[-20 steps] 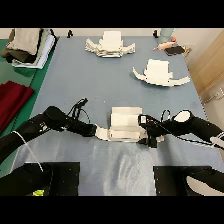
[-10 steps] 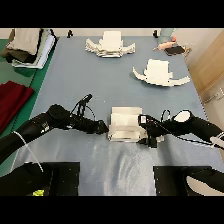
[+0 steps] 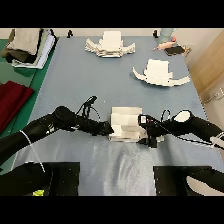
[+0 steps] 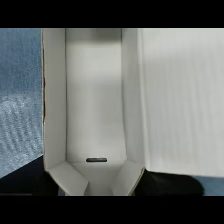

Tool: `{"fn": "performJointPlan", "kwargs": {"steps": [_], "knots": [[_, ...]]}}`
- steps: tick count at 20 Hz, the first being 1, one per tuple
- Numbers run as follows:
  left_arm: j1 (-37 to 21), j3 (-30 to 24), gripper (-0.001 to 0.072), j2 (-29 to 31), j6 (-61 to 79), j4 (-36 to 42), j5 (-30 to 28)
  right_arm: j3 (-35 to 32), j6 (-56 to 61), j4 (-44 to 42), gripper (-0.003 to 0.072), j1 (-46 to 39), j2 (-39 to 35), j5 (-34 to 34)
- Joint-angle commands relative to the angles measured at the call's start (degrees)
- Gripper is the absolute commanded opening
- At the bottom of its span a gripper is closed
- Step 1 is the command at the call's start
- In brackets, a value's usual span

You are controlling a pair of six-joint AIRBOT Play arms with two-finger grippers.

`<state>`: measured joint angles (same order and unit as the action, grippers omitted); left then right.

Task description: Fold the box.

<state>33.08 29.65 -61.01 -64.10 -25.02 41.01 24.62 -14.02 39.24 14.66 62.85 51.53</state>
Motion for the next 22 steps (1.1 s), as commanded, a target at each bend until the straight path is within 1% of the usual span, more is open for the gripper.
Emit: {"fn": "performJointPlan", "kwargs": {"steps": [1,4,6,7,10,11,12,15,18,22], "knots": [[0.52,0.17,0.0457,-0.61,1.51,1.66,-0.85,0.07,0.02,-0.02,0.0567,-0.02,-0.07,0.00],[0.94,0.52,0.0456,-0.59,-0.28,1.55,-1.07,0.07,0.02,-0.02,0.0568,-0.02,-0.04,0.02],[3.30,2.21,0.0456,-0.61,-3.80,-3.06,-1.66,0.07,0.02,-0.02,0.0567,-0.02,-0.07,0.02],[4.87,3.61,0.0456,-0.61,-7.48,-7.76,-1.68,0.07,0.02,-0.02,0.0567,-0.02,-0.07,0.02],[9.68,8.35,0.0456,-0.70,-28.33,-29.59,-1.95,0.07,0.02,-0.02,0.0567,-0.02,-0.07,0.00],[10.95,9.79,0.0456,-0.90,-34.29,-35.01,-1.62,0.07,0.02,-0.02,0.0567,0.00,-0.07,0.00],[11.89,11.02,0.0456,-1.29,-38.38,-38.12,-0.94,0.07,0.02,-0.02,0.0567,-0.02,-0.07,0.00],[13.57,13.92,0.0456,-4.61,-43.67,-41.03,1.79,0.07,0.02,-0.02,0.0567,-0.02,-0.07,0.00],[15.78,17.05,0.0455,-8.13,-47.56,-42.23,2.71,0.07,0.02,-0.02,0.0568,-0.02,-0.07,0.00],[19.32,20.52,0.0455,-10.62,-58.69,-50.86,6.54,0.07,0.02,0.00,0.0567,-0.02,-0.07,0.02]]}}
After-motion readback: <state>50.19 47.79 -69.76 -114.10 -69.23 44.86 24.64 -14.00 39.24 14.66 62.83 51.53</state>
